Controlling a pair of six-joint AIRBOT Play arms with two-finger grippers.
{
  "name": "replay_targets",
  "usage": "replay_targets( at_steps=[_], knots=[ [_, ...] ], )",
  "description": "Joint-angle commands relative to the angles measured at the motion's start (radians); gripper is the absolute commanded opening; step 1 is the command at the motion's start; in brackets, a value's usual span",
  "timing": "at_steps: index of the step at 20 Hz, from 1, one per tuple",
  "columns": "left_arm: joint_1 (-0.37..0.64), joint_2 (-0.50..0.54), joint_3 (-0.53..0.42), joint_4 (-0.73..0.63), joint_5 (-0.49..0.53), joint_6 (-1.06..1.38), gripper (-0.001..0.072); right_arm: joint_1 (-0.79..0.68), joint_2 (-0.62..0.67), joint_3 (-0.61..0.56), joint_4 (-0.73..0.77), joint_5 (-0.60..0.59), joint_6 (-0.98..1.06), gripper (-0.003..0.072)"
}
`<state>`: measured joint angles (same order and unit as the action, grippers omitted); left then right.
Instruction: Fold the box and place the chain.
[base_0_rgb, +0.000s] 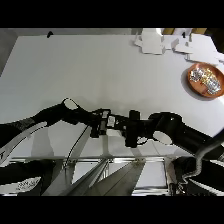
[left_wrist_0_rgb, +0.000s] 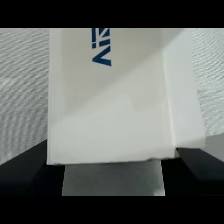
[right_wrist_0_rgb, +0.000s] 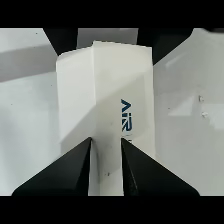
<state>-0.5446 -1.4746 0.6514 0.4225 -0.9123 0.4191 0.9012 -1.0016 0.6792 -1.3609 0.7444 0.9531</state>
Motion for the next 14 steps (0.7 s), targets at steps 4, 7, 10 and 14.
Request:
replay_targets(
  at_steps=[4, 7, 10, 14],
  knots=[
    [0.001, 0.001, 0.001, 0.001, -0.001, 0.000, 0.0272, 0.031, 0.002, 0.000, 0.037, 0.026, -0.061, 0.0241],
    [0.001, 0.001, 0.001, 0.001, -0.001, 0.000, 0.0272, 0.031, 0.002, 0.000, 0.038, 0.054, -0.061, 0.0246],
    [0.001, 0.001, 0.001, 0.001, -0.001, 0.000, 0.0272, 0.029, 0.002, 0.000, 0.022, 0.046, -0.061, 0.0296],
    [0.001, 0.001, 0.001, 0.001, -0.001, 0.000, 0.0272, 0.029, 0.002, 0.000, -0.055, 0.008, 0.003, 0.0293]
  ],
)
